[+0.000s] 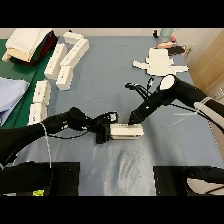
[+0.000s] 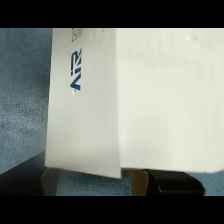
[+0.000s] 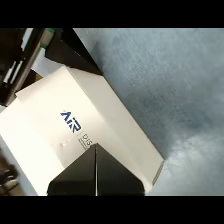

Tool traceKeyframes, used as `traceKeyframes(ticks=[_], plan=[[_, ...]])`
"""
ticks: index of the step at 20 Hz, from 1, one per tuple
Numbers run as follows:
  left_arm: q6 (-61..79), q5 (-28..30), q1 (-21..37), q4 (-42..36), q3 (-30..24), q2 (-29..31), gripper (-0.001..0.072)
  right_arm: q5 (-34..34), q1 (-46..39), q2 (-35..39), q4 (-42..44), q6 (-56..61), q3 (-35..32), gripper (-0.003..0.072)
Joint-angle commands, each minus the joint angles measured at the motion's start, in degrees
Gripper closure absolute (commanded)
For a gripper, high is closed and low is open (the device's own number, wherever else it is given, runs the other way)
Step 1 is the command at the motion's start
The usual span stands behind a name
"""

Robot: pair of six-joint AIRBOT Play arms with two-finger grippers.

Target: Fold the box.

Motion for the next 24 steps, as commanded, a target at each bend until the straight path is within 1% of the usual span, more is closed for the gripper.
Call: traceKeyframes(ticks=[1,8,11,13,15,16,17,18,19,20,24], plan=[[0.0,0.0,0.0,0.0,0.0,0.0,0.0346,-10.9,5.8,6.4,-6.3,-3.0,-5.9,0.0683],[0.0,0.0,0.0,0.0,0.0,0.0,0.0346,-29.9,16.0,21.5,-10.3,-4.4,-20.2,0.0683],[0.0,0.0,0.0,0.0,0.0,0.0,0.0346,-35.0,18.8,28.5,-12.9,-4.5,-24.6,0.0683],[0.0,0.1,0.0,0.0,0.0,0.0,0.0346,-37.0,20.4,32.2,-14.2,-7.9,-26.8,0.0683],[0.0,0.0,0.0,0.0,0.0,0.0,0.0346,-39.2,21.8,34.0,-15.8,-11.9,-28.3,0.0681],[0.0,0.0,0.0,0.0,0.0,0.0,0.0346,-39.8,21.9,34.1,-16.7,-13.4,-28.5,0.0612],[0.0,0.0,0.0,0.0,0.0,0.0,0.0346,-40.0,21.9,33.8,-17.3,-14.8,-28.5,0.0496],[0.0,0.1,0.0,0.0,0.0,0.0,0.0346,-40.4,21.9,33.4,-18.4,-15.8,-28.5,0.0397],[0.0,0.1,0.0,0.0,0.0,0.0,0.0345,-40.9,21.9,33.0,-19.1,-16.0,-28.5,0.0327],[0.0,0.1,0.0,0.0,0.0,0.0,0.0346,-41.3,21.9,32.6,-19.7,-16.0,-28.5,0.0281],[0.0,0.1,0.0,0.0,0.0,0.0,0.0346,-40.9,21.9,30.7,-19.7,-19.0,-28.5,0.0274]])
